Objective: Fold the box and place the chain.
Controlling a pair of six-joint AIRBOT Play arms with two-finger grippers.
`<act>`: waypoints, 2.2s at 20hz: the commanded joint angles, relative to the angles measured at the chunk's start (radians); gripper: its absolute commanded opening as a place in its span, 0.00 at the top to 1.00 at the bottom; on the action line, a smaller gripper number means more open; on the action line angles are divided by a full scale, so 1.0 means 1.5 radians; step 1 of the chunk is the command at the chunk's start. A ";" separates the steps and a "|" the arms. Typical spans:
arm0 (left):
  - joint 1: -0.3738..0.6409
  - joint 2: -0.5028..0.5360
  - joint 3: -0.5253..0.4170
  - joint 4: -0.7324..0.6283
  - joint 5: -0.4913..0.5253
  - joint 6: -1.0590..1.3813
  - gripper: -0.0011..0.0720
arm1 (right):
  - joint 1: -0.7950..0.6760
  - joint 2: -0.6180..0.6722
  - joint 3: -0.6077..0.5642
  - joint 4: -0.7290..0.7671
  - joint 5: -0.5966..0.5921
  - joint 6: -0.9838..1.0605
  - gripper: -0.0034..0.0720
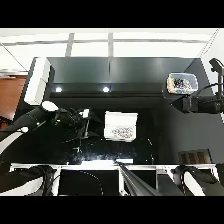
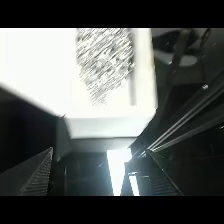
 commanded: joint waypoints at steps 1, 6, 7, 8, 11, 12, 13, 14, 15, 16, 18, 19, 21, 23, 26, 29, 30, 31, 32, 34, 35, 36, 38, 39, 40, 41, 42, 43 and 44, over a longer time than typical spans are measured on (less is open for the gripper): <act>-0.041 -0.008 0.005 0.002 0.060 -0.035 0.01 | 0.000 0.000 0.001 0.000 -0.012 0.000 0.44; -0.063 -0.009 0.007 0.022 0.095 -0.066 0.01 | 0.000 0.000 0.001 -0.001 -0.015 0.000 0.44; -0.065 -0.012 0.010 0.022 0.089 -0.068 0.01 | 0.000 0.000 0.001 -0.001 -0.016 0.000 0.44; -0.065 -0.012 0.011 0.022 0.088 -0.068 0.01 | 0.000 0.000 0.001 -0.001 -0.017 0.000 0.44; -0.065 -0.012 0.011 0.012 0.084 -0.068 0.01 | 0.000 0.000 0.001 -0.001 -0.017 0.000 0.44; -0.065 -0.012 0.011 0.011 0.062 -0.083 0.01 | 0.000 0.000 0.001 -0.001 -0.017 0.000 0.44; -0.065 -0.012 0.008 0.011 0.048 -0.086 0.01 | 0.000 0.000 0.001 -0.001 -0.016 0.000 0.44; -0.065 -0.012 0.008 0.010 0.052 -0.091 0.01 | 0.000 0.000 0.001 -0.001 -0.014 0.000 0.44; -0.065 -0.012 0.009 0.007 0.063 -0.101 0.01 | 0.000 0.000 0.001 -0.001 -0.014 0.000 0.44; -0.065 -0.012 0.009 0.006 0.064 -0.102 0.01 | 0.000 0.000 0.001 -0.001 -0.015 -0.001 0.44; -0.066 -0.013 0.008 0.006 0.052 -0.103 0.01 | 0.000 0.000 0.001 -0.001 -0.016 -0.001 0.44; -0.069 -0.013 0.008 0.006 0.056 -0.106 0.01 | 0.000 0.000 0.001 -0.001 -0.016 -0.001 0.44; -0.075 -0.013 0.008 0.009 0.060 -0.110 0.01 | 0.000 0.000 0.001 -0.001 -0.016 -0.001 0.44; -0.086 -0.013 0.008 0.016 0.061 -0.110 0.02 | 0.000 0.000 0.001 -0.001 -0.016 -0.001 0.44; -0.089 -0.013 0.009 0.011 0.064 -0.110 0.02 | 0.000 0.000 0.001 -0.001 -0.016 -0.001 0.44; -0.090 -0.013 0.009 0.006 0.066 -0.111 0.02 | 0.000 0.000 0.001 -0.001 -0.016 -0.001 0.44; -0.090 -0.013 0.009 0.001 0.066 -0.111 0.02 | 0.000 0.000 0.001 -0.001 -0.016 -0.001 0.44; -0.094 -0.013 0.009 -0.008 0.069 -0.111 0.02 | 0.000 0.000 0.001 -0.001 -0.016 -0.001 0.44; -0.100 -0.013 0.009 -0.008 0.077 -0.115 0.02 | 0.000 0.000 0.001 -0.001 -0.016 -0.001 0.44; -0.110 -0.013 0.009 -0.004 0.091 -0.122 0.02 | 0.000 0.000 0.001 -0.001 -0.016 -0.001 0.44; -0.112 -0.013 0.009 -0.004 0.093 -0.123 0.02 | 0.000 0.000 0.001 -0.001 -0.017 -0.001 0.44; -0.114 -0.013 0.009 -0.002 0.096 -0.125 0.02 | 0.000 0.000 0.001 -0.001 -0.017 -0.001 0.44; -0.114 -0.013 0.009 -0.002 0.096 -0.125 0.14 | 0.000 0.000 0.001 -0.003 -0.018 -0.001 0.44; -0.114 -0.013 0.009 -0.002 0.095 -0.125 0.32 | 0.000 0.000 0.001 -0.003 -0.020 -0.001 0.44; -0.114 -0.013 0.009 -0.002 0.095 -0.125 0.40 | 0.000 0.000 0.001 -0.003 -0.024 -0.001 0.44; -0.114 -0.013 0.009 -0.002 0.095 -0.125 0.41 | 0.006 0.000 0.001 -0.003 -0.035 -0.001 0.40; -0.114 -0.013 0.009 -0.002 0.095 -0.125 0.41 | 0.017 0.000 0.001 -0.003 -0.043 -0.004 0.03; -0.114 -0.013 0.009 -0.002 0.095 -0.125 0.41 | 0.038 -0.004 0.001 -0.003 -0.056 -0.012 0.00; -0.114 -0.013 0.009 -0.002 0.095 -0.125 0.41 | 0.060 -0.015 0.001 -0.003 -0.070 -0.007 0.00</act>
